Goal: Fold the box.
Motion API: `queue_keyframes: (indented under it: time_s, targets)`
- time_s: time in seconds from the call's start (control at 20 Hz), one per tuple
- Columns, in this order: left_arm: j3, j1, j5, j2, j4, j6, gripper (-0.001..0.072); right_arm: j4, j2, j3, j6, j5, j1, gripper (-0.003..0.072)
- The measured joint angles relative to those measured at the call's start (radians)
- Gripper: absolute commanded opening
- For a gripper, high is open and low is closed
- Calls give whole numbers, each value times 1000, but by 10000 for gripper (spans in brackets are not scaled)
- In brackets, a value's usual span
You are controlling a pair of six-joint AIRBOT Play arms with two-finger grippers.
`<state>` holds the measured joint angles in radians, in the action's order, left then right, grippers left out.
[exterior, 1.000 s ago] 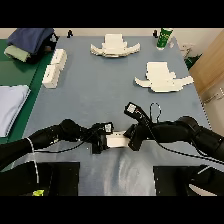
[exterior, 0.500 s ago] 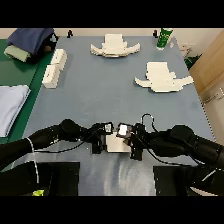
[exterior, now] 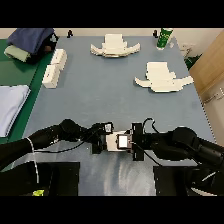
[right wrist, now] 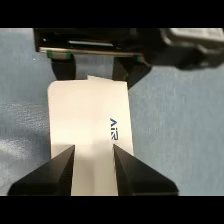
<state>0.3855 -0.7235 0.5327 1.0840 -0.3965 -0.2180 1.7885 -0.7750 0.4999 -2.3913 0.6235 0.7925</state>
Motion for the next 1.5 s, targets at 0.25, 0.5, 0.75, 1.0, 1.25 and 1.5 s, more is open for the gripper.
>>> queue_keyframes:
  time_s: [0.25, 0.5, 0.75, 1.0, 1.25, 1.5]
  targets:
    - [0, 0, 0, 0, 0, 0, 464, 11, -55, 0, -127, -43, 0, 559]
    - [0, 0, -1, 0, 0, -2, 464, 9, -87, 0, -198, -85, 0, 504]
    - [0, 0, -4, 0, 1, 1, 464, -14, -93, 2, -217, -102, 2, 503]
    - [0, 0, 0, 0, 0, 0, 464, -21, -52, 3, -220, -111, 2, 503]
    - [0, 0, 0, 0, 0, -1, 464, -28, -34, 3, -220, -120, -1, 503]
    - [0, 0, 0, 0, 0, -1, 464, -51, -31, 3, -220, -157, -7, 502]
